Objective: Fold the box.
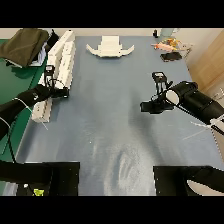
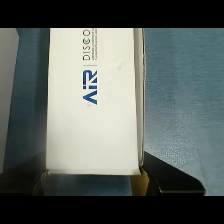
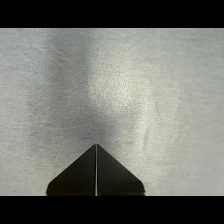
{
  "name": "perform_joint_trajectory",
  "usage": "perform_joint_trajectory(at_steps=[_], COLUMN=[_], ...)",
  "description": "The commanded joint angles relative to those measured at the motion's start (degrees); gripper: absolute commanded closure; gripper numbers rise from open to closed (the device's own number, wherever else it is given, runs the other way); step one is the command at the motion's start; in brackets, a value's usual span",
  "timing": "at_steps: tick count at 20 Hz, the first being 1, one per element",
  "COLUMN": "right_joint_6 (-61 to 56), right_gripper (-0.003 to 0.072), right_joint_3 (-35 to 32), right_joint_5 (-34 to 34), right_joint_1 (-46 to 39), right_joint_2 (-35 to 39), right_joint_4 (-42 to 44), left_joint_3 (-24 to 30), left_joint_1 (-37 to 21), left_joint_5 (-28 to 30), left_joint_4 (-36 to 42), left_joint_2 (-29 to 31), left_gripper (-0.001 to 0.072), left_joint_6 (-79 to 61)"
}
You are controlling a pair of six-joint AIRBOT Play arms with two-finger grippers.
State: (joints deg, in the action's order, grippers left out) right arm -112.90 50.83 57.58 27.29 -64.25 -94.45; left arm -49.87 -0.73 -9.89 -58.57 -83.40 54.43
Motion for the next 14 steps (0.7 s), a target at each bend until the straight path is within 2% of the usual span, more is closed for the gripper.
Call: perform_joint_trajectory(at_steps=[1,7,14], right_joint_6=[0.0,0.0,0.0], right_gripper=[0.068,0.0681,0.068], right_joint_3=[0.0,0.0,0.0], right_joint_5=[-0.6,-1.3,-1.4], right_joint_1=[0.0,0.0,0.0], right_joint_2=[0.0,-0.9,-2.2], right_joint_4=[-0.5,-1.2,-1.2], left_joint_3=[-3.4,-7.8,-8.0], left_joint_1=[0.0,-0.1,-0.1], left_joint_5=[-0.3,-0.6,0.8], left_joint_4=[0.0,-1.5,-1.5], left_joint_2=[-2.8,-5.6,-7.6], left_gripper=[0.0178,0.0178,0.0178], left_joint_6=[0.0,-0.1,0.0])
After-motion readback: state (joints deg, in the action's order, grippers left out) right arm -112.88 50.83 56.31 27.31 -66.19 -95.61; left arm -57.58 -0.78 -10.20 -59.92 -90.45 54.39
